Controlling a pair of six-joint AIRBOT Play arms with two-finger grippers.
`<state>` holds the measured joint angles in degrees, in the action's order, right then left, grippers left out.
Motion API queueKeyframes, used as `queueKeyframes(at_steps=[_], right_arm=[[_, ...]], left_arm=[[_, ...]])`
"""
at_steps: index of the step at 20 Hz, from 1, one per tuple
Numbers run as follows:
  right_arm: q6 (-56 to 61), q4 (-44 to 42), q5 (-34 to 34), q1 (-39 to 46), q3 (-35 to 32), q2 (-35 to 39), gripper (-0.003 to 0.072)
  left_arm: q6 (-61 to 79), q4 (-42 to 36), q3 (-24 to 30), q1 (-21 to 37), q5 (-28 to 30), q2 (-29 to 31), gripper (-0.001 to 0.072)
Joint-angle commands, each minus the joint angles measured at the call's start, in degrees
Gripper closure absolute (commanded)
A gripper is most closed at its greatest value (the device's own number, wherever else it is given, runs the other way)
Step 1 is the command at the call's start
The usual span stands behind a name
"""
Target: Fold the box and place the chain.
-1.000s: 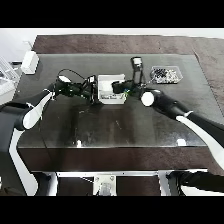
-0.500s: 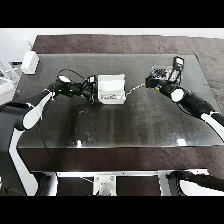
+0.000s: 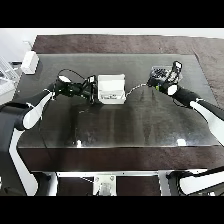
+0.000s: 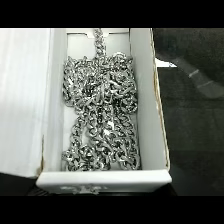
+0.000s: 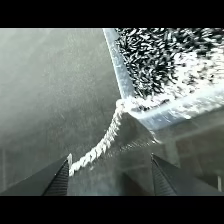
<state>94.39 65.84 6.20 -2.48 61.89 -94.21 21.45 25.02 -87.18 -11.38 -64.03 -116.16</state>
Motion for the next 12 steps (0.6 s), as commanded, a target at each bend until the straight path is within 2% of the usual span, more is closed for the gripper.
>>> queueKeyframes(at_steps=[1, 4, 5, 7, 9, 10, 12], right_arm=[[0.2, -1.1, 2.5, -0.3, 6.0, -5.5, 0.0123], [0.2, -4.0, 2.9, -0.3, 8.7, -8.7, 0.0129], [0.2, -4.4, 2.9, -0.3, 9.4, -9.6, 0.0169], [0.1, -5.7, 3.0, -0.5, 10.3, -10.1, 0.0303], [-0.5, -5.6, 2.8, -0.7, 10.8, -10.3, 0.0519], [-0.5, -5.6, 2.2, -0.7, 10.8, -10.4, 0.0543], [-0.5, -5.6, 0.9, -0.6, 10.8, -10.3, 0.0674]], left_arm=[[0.0, 0.0, 0.0, 0.1, 0.0, 0.0, 0.0301], [0.0, 0.0, 0.0, 0.1, 0.0, 0.0, 0.0301], [0.0, 0.0, 0.0, 0.1, 0.0, 0.0, 0.0301], [0.0, 0.0, 0.0, 0.1, 0.0, 0.0, 0.0302], [0.0, 0.0, 0.0, 0.1, 0.0, 0.0, 0.0301], [0.0, 0.0, 0.0, 0.1, 0.0, 0.0, 0.0301], [0.0, 0.0, 0.0, 0.1, 0.0, 0.0, 0.0301]])
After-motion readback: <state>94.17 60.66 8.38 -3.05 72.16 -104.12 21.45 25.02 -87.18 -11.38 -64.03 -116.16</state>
